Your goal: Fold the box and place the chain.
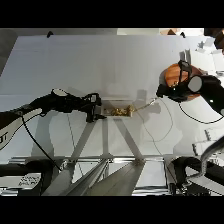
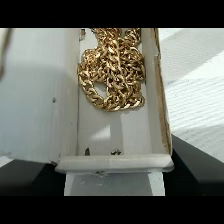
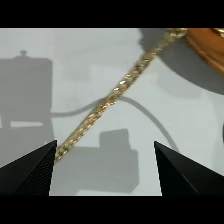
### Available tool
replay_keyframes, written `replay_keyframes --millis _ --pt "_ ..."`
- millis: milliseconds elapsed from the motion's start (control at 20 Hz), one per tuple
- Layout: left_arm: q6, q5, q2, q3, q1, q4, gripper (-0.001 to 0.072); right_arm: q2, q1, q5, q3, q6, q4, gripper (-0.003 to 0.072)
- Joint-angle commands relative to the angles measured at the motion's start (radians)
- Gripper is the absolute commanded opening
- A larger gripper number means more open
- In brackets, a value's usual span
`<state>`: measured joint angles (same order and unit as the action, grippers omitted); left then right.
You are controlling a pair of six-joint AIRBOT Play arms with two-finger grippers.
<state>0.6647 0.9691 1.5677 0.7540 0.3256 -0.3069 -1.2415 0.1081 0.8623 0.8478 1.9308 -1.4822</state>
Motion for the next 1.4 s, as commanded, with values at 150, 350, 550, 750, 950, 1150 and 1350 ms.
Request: replay_keyframes --millis 150,350,550,750,950,1150,1350 --pt "0.000 0.000 0.000 0.000 0.000 0.000 0.0391 -0.143 0.055 -0.016 0.000 0.291 -0.118 0.0661" --pt "0.000 0.000 0.000 0.000 0.000 0.000 0.0391 -0.184 0.100 -0.078 0.000 0.300 -0.118 0.0440" --pt "0.000 0.000 0.000 0.000 0.000 0.000 0.0391 -0.194 0.103 -0.088 0.000 0.320 -0.118 0.0081" --pt "0.000 0.000 0.000 0.000 0.000 0.000 0.0391 -0.183 0.103 -0.089 0.002 0.303 -0.118 0.0010" --pt "0.000 0.000 0.000 0.000 0.000 0.000 0.0391 -0.110 0.103 -0.095 0.002 0.264 -0.111 0.0203" --pt "0.000 -0.001 0.000 0.000 0.000 0.000 0.0391 -0.071 0.103 -0.070 0.034 0.278 -0.105 0.0365" --pt "0.000 0.002 0.000 0.000 0.000 0.000 0.0391 -0.081 0.105 -0.040 0.036 0.325 -0.101 0.0364"
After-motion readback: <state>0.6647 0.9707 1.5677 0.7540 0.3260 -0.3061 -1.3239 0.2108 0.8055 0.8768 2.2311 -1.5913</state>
